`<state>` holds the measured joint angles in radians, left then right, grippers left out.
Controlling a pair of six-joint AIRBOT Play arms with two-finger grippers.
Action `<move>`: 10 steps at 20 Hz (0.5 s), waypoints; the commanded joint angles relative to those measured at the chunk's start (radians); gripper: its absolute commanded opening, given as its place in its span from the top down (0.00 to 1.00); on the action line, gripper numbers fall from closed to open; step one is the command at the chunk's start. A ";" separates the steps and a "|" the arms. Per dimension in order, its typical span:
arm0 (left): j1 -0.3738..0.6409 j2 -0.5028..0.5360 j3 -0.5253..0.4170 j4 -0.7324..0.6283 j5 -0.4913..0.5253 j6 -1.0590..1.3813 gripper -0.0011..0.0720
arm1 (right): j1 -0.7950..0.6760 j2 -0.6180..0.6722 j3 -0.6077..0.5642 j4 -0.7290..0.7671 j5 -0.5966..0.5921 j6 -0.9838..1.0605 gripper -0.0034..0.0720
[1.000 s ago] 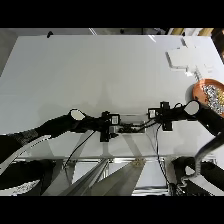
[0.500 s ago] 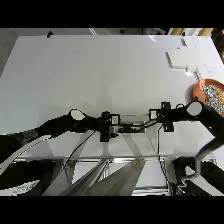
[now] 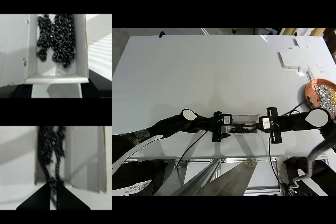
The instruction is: Fold the box and place the chain.
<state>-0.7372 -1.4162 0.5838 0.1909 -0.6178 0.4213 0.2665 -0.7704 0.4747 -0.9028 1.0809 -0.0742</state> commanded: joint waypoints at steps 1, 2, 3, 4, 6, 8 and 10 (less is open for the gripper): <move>0.000 0.000 0.000 0.000 0.000 0.001 0.51 | 0.073 0.021 0.000 0.123 0.020 0.022 0.93; 0.000 0.000 0.000 0.000 0.000 0.000 0.51 | 0.086 0.021 0.000 0.149 -0.001 0.022 0.93; 0.000 0.000 0.000 0.000 0.000 0.000 0.51 | 0.101 0.020 0.000 0.180 -0.029 0.022 0.93; 0.000 0.000 0.000 0.000 0.000 0.001 0.51 | 0.116 0.020 0.000 0.213 -0.060 0.022 0.93; 0.000 0.000 0.000 0.000 0.000 0.000 0.51 | 0.155 0.020 0.000 0.273 -0.142 0.022 0.93; 0.000 0.000 0.000 0.000 0.000 0.000 0.51 | 0.202 0.020 0.000 0.282 -0.230 0.022 0.93; 0.000 0.000 0.000 0.000 0.000 0.000 0.51 | 0.233 0.018 0.000 0.280 -0.287 0.022 0.93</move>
